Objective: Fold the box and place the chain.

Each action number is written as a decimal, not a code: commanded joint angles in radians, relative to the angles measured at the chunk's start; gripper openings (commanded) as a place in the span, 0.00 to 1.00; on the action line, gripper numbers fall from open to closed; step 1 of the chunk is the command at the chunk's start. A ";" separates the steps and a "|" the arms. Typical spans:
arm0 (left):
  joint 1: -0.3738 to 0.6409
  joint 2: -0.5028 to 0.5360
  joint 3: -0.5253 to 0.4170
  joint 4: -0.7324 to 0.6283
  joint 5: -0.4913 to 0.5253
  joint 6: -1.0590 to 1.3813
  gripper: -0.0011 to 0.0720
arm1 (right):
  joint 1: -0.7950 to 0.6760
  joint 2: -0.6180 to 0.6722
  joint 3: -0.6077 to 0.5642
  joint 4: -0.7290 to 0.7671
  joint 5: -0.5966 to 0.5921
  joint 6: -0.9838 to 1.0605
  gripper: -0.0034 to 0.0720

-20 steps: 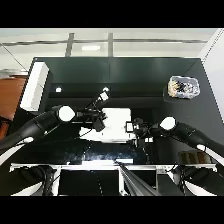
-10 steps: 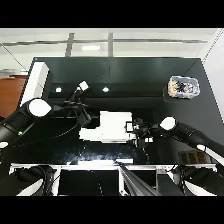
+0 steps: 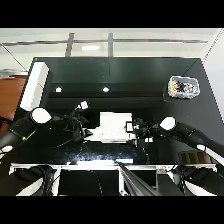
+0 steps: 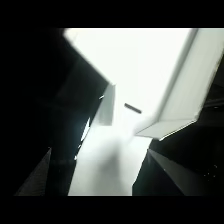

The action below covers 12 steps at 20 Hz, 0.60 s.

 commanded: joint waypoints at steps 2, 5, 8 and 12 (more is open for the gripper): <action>-0.068 -0.044 -0.027 -0.064 0.045 0.198 0.96 | 0.001 0.000 0.000 0.001 0.000 0.001 0.50; -0.105 -0.084 -0.027 -0.064 0.089 0.250 0.96 | 0.001 0.000 0.000 0.001 0.001 0.001 0.50; -0.109 -0.120 -0.027 -0.065 0.108 0.250 0.96 | 0.001 0.000 -0.001 0.001 0.001 0.002 0.50; -0.110 -0.121 -0.027 -0.111 0.084 0.253 0.96 | 0.001 0.000 -0.001 0.001 0.001 0.002 0.50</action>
